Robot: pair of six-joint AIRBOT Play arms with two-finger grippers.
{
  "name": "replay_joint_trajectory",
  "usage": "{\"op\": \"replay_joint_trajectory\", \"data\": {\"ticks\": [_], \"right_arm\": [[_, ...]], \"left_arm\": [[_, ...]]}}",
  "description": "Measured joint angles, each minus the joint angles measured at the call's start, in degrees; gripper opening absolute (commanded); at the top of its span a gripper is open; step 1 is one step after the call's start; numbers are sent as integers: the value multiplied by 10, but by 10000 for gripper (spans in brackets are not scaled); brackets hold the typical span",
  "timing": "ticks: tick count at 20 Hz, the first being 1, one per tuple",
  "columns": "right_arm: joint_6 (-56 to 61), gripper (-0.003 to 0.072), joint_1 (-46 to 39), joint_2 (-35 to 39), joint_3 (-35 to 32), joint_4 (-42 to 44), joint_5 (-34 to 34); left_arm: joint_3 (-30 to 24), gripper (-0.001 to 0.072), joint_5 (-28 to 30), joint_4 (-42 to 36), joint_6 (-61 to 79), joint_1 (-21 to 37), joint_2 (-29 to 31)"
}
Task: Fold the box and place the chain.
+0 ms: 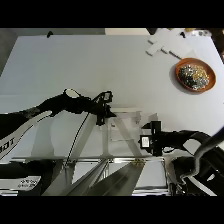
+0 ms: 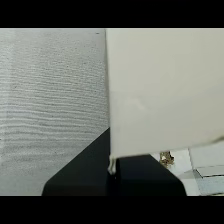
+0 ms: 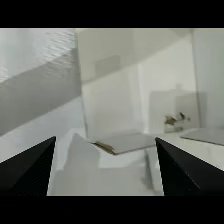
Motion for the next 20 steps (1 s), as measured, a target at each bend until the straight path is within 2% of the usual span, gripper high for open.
{"op": "replay_joint_trajectory", "data": {"ticks": [7,11,15,20], "right_arm": [[7,707,36,-40,-26,-12,-88],[19,707,39,-72,-14,-15,-145],[22,707,4,-81,11,-16,-161],[11,706,-58,-84,46,-4,-129]], "left_arm": [[0,10,0,0,0,0,0],[0,10,0,0,0,0,0],[0,10,0,0,0,0,0],[0,10,0,0,0,0,0]]}}
